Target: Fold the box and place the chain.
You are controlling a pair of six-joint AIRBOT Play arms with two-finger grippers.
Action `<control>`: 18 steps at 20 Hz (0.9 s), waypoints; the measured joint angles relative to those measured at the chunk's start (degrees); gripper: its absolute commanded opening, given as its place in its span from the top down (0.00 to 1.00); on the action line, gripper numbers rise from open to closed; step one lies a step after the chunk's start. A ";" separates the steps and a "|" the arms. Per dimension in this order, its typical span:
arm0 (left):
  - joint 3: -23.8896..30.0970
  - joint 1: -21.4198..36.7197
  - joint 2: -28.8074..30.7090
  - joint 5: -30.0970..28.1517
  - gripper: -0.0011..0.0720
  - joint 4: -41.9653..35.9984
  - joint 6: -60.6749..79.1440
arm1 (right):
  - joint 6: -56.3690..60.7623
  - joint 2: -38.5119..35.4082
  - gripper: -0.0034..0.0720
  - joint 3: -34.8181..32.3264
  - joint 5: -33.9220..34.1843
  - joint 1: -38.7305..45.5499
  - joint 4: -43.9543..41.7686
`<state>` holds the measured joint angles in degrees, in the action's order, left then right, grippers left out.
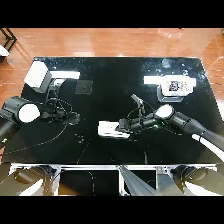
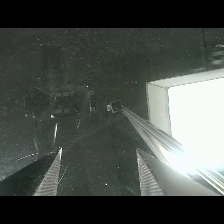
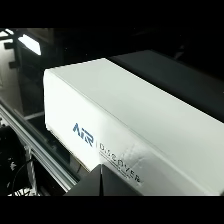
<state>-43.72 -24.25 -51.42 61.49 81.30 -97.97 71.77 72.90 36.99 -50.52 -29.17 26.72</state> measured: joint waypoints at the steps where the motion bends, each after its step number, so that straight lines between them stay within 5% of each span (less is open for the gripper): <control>1: 0.00 0.00 0.00 0.00 0.21 0.02 0.00 | 0.00 -0.04 0.93 -0.02 -0.09 0.04 -0.09; 11: 0.00 0.02 -0.07 -0.28 0.21 0.00 1.66 | -5.42 -11.10 0.93 0.00 -8.87 9.86 -7.80; 14: -0.33 0.04 -1.44 -2.14 0.21 -2.97 7.10 | -5.33 -15.23 0.93 0.00 -12.50 16.11 -3.10; 18: -2.86 0.04 -7.54 -3.82 0.21 -17.55 31.85 | -1.18 -17.68 0.93 0.00 -15.43 21.46 9.68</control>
<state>-46.59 -24.21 -58.96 57.67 63.75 -66.13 70.59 55.22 36.99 -65.95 -7.70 36.40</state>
